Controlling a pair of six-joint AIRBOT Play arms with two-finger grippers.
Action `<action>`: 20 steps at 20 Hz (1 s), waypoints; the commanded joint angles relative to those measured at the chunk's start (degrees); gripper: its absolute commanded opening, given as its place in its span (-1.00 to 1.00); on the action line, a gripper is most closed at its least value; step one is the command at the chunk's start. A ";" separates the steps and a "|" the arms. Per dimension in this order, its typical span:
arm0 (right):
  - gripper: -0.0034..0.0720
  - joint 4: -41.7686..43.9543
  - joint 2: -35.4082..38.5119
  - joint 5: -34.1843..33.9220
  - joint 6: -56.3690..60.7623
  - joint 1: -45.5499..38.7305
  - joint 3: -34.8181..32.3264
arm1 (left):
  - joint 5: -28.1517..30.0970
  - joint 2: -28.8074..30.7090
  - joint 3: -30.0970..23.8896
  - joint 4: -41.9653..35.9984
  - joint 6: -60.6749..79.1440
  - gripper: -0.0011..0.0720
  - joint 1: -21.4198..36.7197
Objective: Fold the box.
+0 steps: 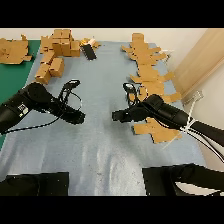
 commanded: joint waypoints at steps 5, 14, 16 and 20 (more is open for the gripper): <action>-0.90 2.58 -0.02 -0.48 0.09 0.04 0.04 | 0.00 0.02 -0.04 0.00 0.02 -0.94 0.00; 0.14 -23.93 -0.04 -31.58 -2.40 -21.84 9.86 | 1.40 0.02 -0.04 -0.52 0.02 -0.94 0.00; 0.32 -25.31 -0.13 -30.47 -7.91 -33.64 10.54 | 4.15 0.02 -0.04 -1.31 0.00 -0.94 0.00; 0.32 -19.34 -2.03 -25.79 -18.73 -57.05 10.51 | 6.47 0.02 -0.04 -5.42 0.02 -0.94 0.00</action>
